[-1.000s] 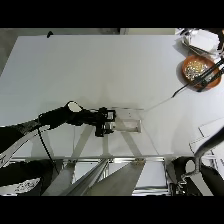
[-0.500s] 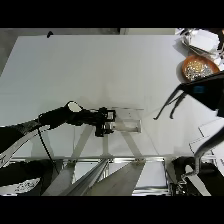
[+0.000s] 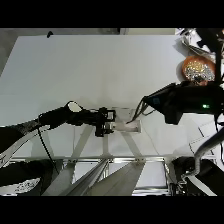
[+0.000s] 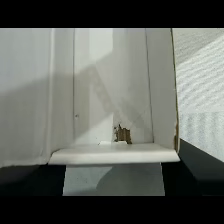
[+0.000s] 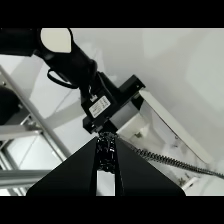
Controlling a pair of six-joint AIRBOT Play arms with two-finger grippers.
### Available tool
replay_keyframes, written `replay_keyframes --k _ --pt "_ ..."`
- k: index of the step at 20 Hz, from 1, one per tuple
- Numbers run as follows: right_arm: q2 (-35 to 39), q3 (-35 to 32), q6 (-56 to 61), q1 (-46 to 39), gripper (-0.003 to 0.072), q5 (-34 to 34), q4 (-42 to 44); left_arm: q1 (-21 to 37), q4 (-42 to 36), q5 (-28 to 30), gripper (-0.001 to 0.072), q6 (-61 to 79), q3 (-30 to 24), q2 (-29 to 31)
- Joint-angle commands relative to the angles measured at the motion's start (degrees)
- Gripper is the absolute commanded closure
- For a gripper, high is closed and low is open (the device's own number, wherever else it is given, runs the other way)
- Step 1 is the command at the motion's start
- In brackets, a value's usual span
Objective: Fold the box and place the chain.
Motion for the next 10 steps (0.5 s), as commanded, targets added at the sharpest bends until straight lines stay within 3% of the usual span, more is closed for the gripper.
replay_keyframes --k 1,6,10 --pt "-2.5 -0.3 2.6 4.2 0.067 -1.5 -3.0 0.0 0.0 0.0 0.05 0.0 0.0 0.0" --pt "-5.1 -2.0 4.9 9.1 0.067 -3.8 -6.7 0.0 0.0 0.0 0.05 0.0 0.0 0.0" --pt "-7.0 -9.5 7.3 13.2 0.0669 -10.0 -11.1 0.0 0.0 0.0 0.05 0.0 0.0 0.0"
